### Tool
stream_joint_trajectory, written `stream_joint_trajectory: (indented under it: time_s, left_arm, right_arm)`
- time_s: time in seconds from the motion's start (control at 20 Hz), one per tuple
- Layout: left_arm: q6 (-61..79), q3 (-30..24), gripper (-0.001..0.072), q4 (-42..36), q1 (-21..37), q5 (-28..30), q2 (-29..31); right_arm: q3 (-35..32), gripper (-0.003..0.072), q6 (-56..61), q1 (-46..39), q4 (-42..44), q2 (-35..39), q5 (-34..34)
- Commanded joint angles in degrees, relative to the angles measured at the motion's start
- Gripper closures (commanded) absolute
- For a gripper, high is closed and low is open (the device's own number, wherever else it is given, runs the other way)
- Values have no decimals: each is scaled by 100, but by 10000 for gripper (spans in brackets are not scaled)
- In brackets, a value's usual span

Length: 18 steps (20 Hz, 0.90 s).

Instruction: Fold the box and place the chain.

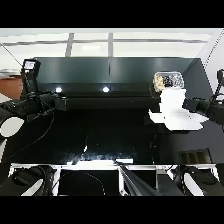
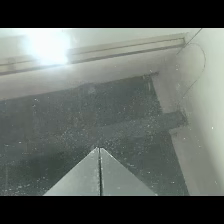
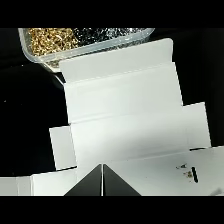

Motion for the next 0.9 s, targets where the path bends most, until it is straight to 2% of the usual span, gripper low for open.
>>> stream_joint_trajectory:
  time_s: [0.0, 0.7, 0.85]
  left_arm:
    - [0, -2, 676, 2, 4, 0, 2]
    - [-2, -2, 676, -127, 4, 24, 2]
    - [-2, -2, 676, -129, 4, 304, 2]
  right_arm:
    - [0, 663, 0, 2, 2, 4, 0]
    - [0, 663, 4, 2, 11, 4, 66]
    - [0, 663, 2, 2, 9, 4, 269]
